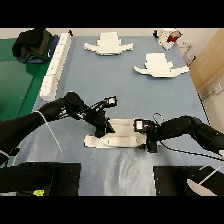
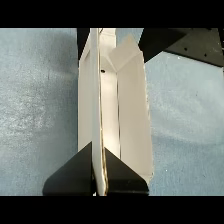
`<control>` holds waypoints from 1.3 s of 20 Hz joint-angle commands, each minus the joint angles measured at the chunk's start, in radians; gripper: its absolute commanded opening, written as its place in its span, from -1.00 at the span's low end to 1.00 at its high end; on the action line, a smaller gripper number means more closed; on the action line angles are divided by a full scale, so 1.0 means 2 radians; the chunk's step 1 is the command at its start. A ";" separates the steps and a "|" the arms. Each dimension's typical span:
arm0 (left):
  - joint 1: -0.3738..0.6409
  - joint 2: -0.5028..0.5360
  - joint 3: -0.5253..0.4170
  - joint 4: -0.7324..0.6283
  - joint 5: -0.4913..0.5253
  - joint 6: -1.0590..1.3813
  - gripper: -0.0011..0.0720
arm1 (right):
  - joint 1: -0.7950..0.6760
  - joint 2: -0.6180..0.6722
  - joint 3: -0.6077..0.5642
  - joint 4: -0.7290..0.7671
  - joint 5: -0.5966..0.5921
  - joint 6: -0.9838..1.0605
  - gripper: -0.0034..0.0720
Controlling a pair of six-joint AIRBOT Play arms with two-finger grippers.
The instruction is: Fold the box.
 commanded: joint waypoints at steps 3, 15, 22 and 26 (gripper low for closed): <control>0.000 0.000 0.000 0.000 0.000 0.000 -0.94 | 0.022 -0.013 -0.021 -0.001 0.020 -0.009 0.97; 0.000 0.000 0.000 0.000 0.000 0.000 -0.94 | 0.022 -0.013 -0.023 -0.005 0.034 -0.009 0.28; 0.000 0.000 0.000 0.000 0.000 0.000 -0.94 | 0.022 -0.013 -0.023 -0.005 0.043 -0.009 0.28; 0.000 0.000 0.000 0.000 0.000 0.000 -0.94 | 0.022 -0.013 -0.023 -0.005 0.042 -0.009 0.28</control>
